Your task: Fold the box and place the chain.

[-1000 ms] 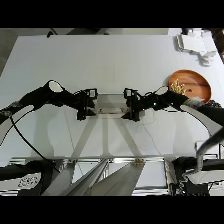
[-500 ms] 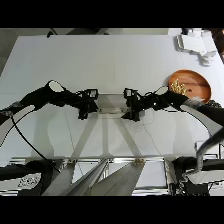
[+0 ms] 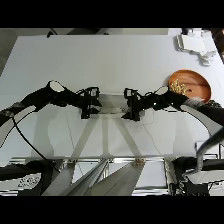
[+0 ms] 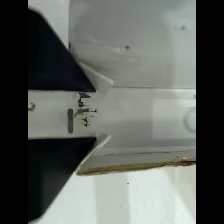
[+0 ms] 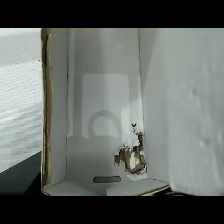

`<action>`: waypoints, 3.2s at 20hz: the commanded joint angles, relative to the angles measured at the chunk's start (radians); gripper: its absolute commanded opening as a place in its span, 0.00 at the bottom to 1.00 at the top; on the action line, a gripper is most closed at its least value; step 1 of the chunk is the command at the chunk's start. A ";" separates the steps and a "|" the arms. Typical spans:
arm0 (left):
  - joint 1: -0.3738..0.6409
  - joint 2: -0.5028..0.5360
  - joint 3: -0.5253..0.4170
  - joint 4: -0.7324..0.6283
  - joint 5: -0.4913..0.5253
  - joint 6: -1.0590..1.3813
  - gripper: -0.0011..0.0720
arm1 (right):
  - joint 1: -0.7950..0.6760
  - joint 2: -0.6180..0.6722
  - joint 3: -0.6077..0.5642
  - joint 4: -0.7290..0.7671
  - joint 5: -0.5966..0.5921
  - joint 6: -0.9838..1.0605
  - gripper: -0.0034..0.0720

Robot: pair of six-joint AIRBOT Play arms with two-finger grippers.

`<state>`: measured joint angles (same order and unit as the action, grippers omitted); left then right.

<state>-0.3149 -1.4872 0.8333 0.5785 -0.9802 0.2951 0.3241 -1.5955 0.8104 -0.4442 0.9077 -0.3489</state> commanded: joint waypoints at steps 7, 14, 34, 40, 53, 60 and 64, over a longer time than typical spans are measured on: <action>0.053 0.216 0.000 0.305 -0.018 -0.336 0.02 | 0.001 0.000 0.000 0.000 0.001 0.000 0.79; 0.275 0.385 -0.001 0.572 0.071 -1.152 0.02 | 0.001 0.000 0.000 0.000 0.001 0.000 0.79; 0.087 0.073 -0.080 0.190 0.003 -1.462 0.03 | 0.001 0.000 0.000 0.000 0.001 0.000 0.79; 0.089 0.126 -0.080 0.101 0.011 -1.426 0.34 | 0.001 0.000 0.000 0.000 0.001 0.000 0.79; 0.035 0.135 -0.080 0.007 0.084 -1.328 0.74 | 0.001 0.000 0.000 0.000 0.000 0.000 0.79; -0.099 0.101 -0.080 0.065 0.280 -1.378 0.75 | 0.001 0.000 0.000 0.000 0.000 0.000 0.79; -0.158 0.101 -0.072 0.327 0.353 -1.669 0.74 | 0.001 0.000 0.000 0.000 0.001 0.000 0.79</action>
<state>-0.4316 -1.3838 0.7559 0.7303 -0.6964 -1.1873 0.3241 -1.5955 0.8104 -0.4438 0.9081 -0.3492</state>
